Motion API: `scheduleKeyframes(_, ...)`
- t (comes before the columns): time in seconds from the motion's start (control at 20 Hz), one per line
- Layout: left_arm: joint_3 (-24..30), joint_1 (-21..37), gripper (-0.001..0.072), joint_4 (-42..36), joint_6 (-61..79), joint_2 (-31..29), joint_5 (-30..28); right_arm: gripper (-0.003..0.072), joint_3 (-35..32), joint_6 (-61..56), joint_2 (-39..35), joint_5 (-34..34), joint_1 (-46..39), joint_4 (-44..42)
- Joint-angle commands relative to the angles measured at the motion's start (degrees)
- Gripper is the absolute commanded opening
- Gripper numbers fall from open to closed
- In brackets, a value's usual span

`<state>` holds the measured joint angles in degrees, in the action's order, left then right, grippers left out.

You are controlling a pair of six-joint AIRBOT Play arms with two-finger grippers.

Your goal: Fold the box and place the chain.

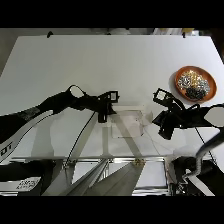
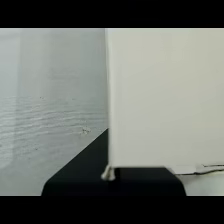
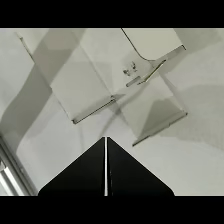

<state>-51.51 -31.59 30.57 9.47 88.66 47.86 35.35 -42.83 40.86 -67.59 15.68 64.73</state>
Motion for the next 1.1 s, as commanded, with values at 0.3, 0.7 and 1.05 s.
scheduleKeyframes(0.3, -0.48, -0.63, 0.0005, 1.7, 0.96, 1.53, 1.49, 0.0018, -0.02, 0.02, 0.0, 0.11, 0.02, -0.02)
scheduleKeyframes(0.7, -0.48, -0.63, 0.0011, 1.68, 0.57, 1.51, 1.66, 0.0019, -0.02, 0.02, -0.02, 0.11, 0.02, -0.07)
scheduleKeyframes(1.05, -0.48, -0.63, 0.0011, 1.64, 0.57, 1.51, 1.88, 0.0018, -0.37, 5.95, 0.13, -0.17, 3.78, -0.28)
